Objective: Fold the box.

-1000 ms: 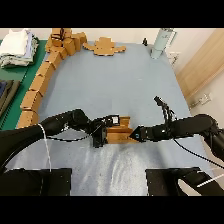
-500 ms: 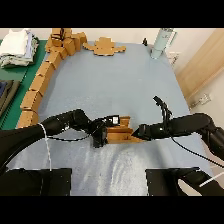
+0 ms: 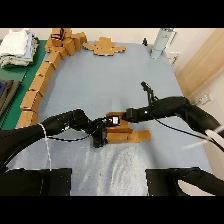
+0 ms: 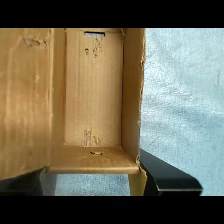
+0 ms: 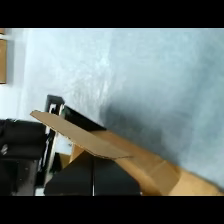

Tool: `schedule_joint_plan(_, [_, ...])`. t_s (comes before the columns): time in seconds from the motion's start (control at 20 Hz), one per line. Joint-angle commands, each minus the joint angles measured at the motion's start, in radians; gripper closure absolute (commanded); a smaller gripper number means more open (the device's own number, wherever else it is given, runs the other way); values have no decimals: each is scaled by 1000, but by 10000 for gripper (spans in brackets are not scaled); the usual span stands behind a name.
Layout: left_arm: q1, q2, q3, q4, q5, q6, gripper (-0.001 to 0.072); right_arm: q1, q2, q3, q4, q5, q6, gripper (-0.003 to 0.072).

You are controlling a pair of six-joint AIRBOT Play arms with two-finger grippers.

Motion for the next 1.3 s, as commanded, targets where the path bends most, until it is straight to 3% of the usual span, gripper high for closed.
schedule_joint_plan(0.0, [0, -1, 0, 1, -1, 0, 185, 6, -165, 61, 3, 14, -111, 683])
schedule_joint_plan(0.4, [0, -1, 0, 1, -1, 0, 186, 6, -316, 60, 3, -19, -256, 683])
schedule_joint_plan(0.85, [0, -1, 0, 1, -1, 0, 186, 6, -302, 61, 3, -58, -305, 683])
schedule_joint_plan(1.05, [0, -1, 0, 1, -1, 0, 185, 5, -227, 103, -16, -106, -365, 683])
schedule_joint_plan(1.25, [0, -1, 0, 1, -1, 0, 185, 4, -40, 116, -135, -131, -341, 683])
